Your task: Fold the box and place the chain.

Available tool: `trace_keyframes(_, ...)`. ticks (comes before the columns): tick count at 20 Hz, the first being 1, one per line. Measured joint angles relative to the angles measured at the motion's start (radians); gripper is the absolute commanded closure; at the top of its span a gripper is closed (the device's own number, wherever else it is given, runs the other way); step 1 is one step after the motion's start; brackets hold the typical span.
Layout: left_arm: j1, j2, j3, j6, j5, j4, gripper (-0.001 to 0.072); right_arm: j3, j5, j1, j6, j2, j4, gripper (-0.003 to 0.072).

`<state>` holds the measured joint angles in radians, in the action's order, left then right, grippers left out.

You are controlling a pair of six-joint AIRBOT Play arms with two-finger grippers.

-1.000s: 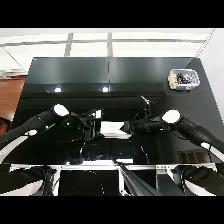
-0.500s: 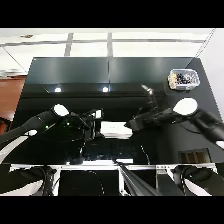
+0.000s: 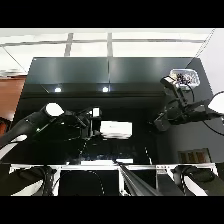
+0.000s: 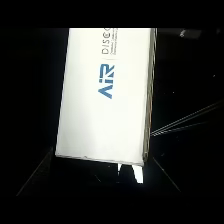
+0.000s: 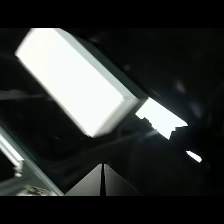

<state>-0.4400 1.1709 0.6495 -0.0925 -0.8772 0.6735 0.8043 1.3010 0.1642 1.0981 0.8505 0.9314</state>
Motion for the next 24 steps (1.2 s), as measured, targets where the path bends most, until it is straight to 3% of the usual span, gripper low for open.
trace_keyframes(5, -0.027, -0.044, 0.079, 0.086, -0.028, -0.011, 0.0001, 0.002, 0.01, -0.061, 0.027, -0.008, 0.082, 0.067)
trace_keyframes(13, -0.16, 0.195, 0.289, 0.294, -0.057, 0.031, 0.0, 0.003, 0.004, -0.111, 0.085, -0.009, 0.135, 0.067)
trace_keyframes(24, -0.208, 0.262, 0.328, 0.349, -0.119, 0.06, 0.0, 0.003, -0.004, -0.116, 0.096, -0.009, 0.143, 0.067)
